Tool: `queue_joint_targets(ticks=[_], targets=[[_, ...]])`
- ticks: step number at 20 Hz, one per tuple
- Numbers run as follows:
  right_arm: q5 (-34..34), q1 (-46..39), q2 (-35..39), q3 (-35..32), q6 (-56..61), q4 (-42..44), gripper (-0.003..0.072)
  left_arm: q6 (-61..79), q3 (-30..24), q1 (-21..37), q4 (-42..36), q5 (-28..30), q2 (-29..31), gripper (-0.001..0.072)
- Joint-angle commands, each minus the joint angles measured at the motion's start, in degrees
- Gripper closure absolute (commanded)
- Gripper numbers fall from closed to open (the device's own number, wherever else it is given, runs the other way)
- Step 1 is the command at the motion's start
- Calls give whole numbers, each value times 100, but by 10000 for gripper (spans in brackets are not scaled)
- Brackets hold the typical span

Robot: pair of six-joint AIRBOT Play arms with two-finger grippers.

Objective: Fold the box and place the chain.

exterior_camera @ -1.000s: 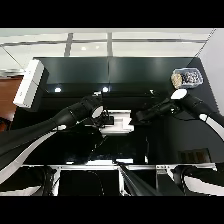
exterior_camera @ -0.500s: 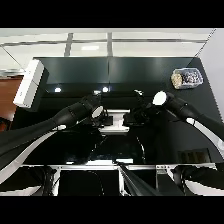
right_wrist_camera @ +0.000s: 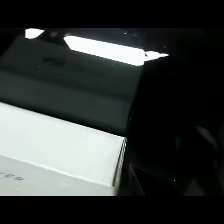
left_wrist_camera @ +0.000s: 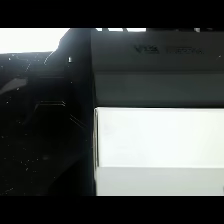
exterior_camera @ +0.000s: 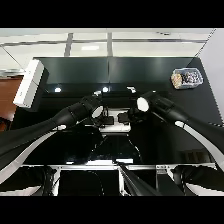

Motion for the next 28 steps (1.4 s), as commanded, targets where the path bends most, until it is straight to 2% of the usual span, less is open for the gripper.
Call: queue_joint_targets(ticks=[1, 12, 13, 16, 17, 19, 24, 25, 26, 28], targets=[[238, 428, -129, 179, 1373, -1123, 310, 0, -2, 2, 2, -2, 0, 680], [485, 463, -299, 177, 1770, -905, 326, 0, -2, 2, 4, -2, 0, 680], [463, 463, -326, 177, 1770, -844, 408, 0, -2, 2, 2, -2, 0, 680], [435, 461, -354, 177, 1840, -769, 434, 0, -2, 2, 2, -4, 0, 680], [435, 461, -356, 177, 1849, -774, 566, 0, -2, 2, 2, -4, 0, 680], [435, 461, -358, 177, 1919, -774, 675, 0, -2, 2, 2, -4, 0, 680], [437, 461, -358, 177, 1915, -774, 658, -2, -2, 2, 2, -4, 0, 680], [437, 461, -358, 177, 1915, -774, 487, 0, -2, 2, 2, -7, 0, 680], [437, 461, -358, 177, 1912, -774, 400, 0, -2, 2, 2, -7, 0, 680], [463, 461, -358, 177, 1906, -774, 402, 0, -2, 2, 2, -4, 0, 680]])
